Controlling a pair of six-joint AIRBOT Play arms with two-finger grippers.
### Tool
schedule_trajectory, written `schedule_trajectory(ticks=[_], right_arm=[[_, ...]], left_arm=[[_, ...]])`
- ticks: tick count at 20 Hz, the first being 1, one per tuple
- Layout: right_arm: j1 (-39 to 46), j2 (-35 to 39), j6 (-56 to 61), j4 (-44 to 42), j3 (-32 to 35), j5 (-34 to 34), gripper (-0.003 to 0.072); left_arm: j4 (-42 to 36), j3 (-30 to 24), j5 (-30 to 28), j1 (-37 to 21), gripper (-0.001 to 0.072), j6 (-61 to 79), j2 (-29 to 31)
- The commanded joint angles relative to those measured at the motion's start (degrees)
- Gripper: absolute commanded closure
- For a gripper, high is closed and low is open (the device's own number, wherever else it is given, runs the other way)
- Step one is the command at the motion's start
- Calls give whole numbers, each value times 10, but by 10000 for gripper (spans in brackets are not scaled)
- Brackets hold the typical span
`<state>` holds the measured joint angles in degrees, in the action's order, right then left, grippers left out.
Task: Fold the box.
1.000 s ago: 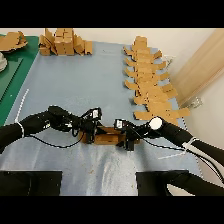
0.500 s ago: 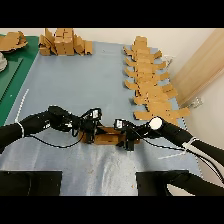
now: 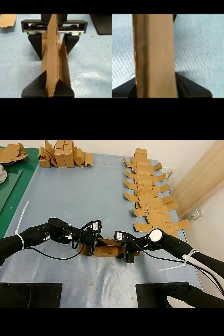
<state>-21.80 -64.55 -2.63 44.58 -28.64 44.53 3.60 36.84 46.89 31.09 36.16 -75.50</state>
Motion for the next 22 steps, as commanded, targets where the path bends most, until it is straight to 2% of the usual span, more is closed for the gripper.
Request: schedule_trajectory(ticks=[1, 6, 7, 8, 9, 12, 15, 17, 19, 20, 21, 22], right_arm=[[0, 0, 0, 0, 0, 0, 189], [0, 0, 0, 0, 0, 0, 189], [0, 0, 0, 0, 0, 0, 189], [0, 0, 0, 0, 0, 0, 189], [0, 0, 0, 0, 0, 0, 189], [0, 0, 0, 0, 0, 0, 189], [0, 0, 0, 0, 0, 0, 189], [0, 0, 0, 0, 0, 0, 189], [0, 0, 0, 0, 0, 0, 189], [0, 0, 0, 0, 0, 0, 189], [0, 0, 0, 0, 0, 0, 189], [0, 0, 0, 0, 0, 0, 188]], left_arm=[[-2, 0, 2, 0, 699, 0, 0], [-2, 0, -7, 0, 698, -17, 0], [-2, 0, -12, 0, 628, -17, 0], [-3, 1, -24, 0, 306, -18, 0], [-10, 0, -35, 0, 113, -47, 0], [-1, 1, -48, -5, 115, -85, 13], [56, 0, -89, -24, 115, -146, 67], [148, 0, -89, -42, 115, -229, 117], [290, 0, -80, -57, 115, -362, 169], [367, 0, -59, -63, 118, -443, 192], [446, 0, -24, -65, 319, -556, 212], [493, 0, 23, -64, 712, -665, 225]])
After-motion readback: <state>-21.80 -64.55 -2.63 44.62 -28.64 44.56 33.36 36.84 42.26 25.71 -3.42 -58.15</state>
